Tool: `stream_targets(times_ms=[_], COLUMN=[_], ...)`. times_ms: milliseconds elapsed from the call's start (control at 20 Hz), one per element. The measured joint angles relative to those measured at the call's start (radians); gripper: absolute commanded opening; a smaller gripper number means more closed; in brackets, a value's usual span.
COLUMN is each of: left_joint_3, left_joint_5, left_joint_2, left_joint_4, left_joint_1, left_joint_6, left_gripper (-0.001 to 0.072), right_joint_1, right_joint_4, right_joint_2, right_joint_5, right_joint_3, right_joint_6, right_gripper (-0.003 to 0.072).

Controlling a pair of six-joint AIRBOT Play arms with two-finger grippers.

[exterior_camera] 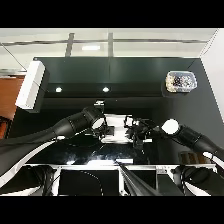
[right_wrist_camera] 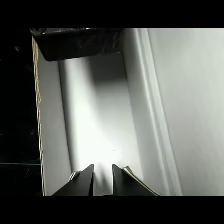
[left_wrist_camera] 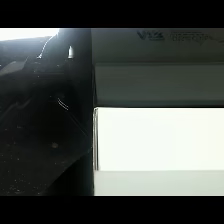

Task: Fold the box and place the chain.

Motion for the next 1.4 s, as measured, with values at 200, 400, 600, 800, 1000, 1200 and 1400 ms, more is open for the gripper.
stream_targets(times_ms=[200, 400, 600, 800, 1000, 1200, 1400], left_joint_3=[0.000, 0.000, 0.000, 0.000, 0.000, 0.000, 0.000], left_joint_5=[0.005, 0.002, 0.002, 0.000, -0.006, -0.006, -0.006], left_joint_2=[0.000, 0.000, 0.000, 0.000, 0.000, 0.000, 0.000], left_joint_4=[-0.003, -0.003, -0.005, -0.005, -0.005, -0.004, -0.003], left_joint_1=[0.000, 0.000, 0.000, 0.000, 0.000, 0.000, 0.000], left_joint_6=[0.000, 0.000, 0.000, 0.001, 0.003, 0.003, 0.002], left_gripper=[0.0031, 0.0031, 0.0031, 0.0031, 0.0031, 0.0031, 0.0031], right_joint_1=[0.006, 0.008, 0.005, -0.088, -0.351, -0.686, -0.838], right_joint_4=[-0.007, -0.016, -0.037, -0.130, -0.339, -0.459, -0.434], right_joint_2=[-0.006, -0.007, 0.001, 0.084, 0.180, 0.209, 0.180], right_joint_5=[-0.024, -0.039, -0.045, 0.076, 0.299, 0.412, 0.476], right_joint_3=[0.000, 0.000, 0.000, 0.033, 0.066, 0.051, -0.029], right_joint_6=[0.010, 0.031, 0.081, 0.394, 0.795, 1.101, 1.236], right_gripper=[0.0424, 0.0166, 0.0009, 0.0008, 0.0008, 0.0009, 0.0009])
